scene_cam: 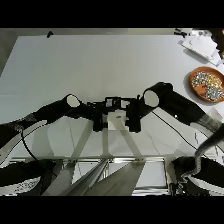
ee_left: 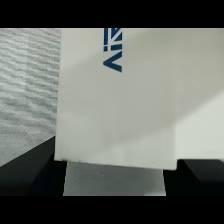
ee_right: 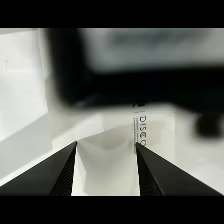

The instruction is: Fold the box and place the chain.

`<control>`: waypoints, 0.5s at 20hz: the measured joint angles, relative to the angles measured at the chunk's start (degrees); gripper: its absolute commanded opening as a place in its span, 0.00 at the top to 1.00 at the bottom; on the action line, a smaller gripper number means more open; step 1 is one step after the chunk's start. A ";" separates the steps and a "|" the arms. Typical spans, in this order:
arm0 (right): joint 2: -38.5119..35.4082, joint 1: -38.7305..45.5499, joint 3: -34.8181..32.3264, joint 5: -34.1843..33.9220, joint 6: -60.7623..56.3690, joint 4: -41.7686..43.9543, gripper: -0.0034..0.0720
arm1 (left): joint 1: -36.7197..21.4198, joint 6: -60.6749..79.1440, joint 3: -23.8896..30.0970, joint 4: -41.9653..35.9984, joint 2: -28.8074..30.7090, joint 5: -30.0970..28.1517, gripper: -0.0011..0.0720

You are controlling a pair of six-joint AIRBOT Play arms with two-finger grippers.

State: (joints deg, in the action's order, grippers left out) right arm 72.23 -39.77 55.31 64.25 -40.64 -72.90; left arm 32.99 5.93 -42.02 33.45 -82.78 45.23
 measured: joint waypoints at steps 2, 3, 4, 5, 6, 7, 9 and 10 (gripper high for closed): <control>-1.88 -0.66 -2.45 -3.43 -1.33 -0.61 0.40 | 0.00 0.00 0.00 0.02 0.00 0.00 0.37; -2.40 -0.83 -3.19 -4.87 -1.86 -0.83 0.40 | 0.00 0.00 0.00 0.00 0.00 0.00 0.37; -2.84 -0.98 -3.78 -6.23 -2.58 -0.98 0.40 | 0.00 0.00 0.00 0.00 0.02 0.00 0.37; -3.13 -1.07 -4.17 -7.26 -2.95 -1.18 0.40 | 0.00 -0.04 0.00 0.00 0.00 0.00 0.37; -3.34 -1.16 -4.48 -8.24 -3.26 -1.38 0.41 | 0.00 -0.11 0.00 -0.02 0.00 0.00 0.37; -3.50 -1.20 -4.70 -8.94 -3.54 -1.44 0.43 | 0.00 -0.11 0.00 -0.02 0.00 -0.02 0.37; -3.67 -1.27 -4.96 -9.68 -3.98 -1.60 0.44 | 0.00 -0.11 0.00 -0.02 0.00 -0.04 0.37; -3.74 -1.29 -5.05 -9.90 -4.02 -1.68 0.44 | 0.00 -0.09 0.00 -0.02 0.02 -0.04 0.37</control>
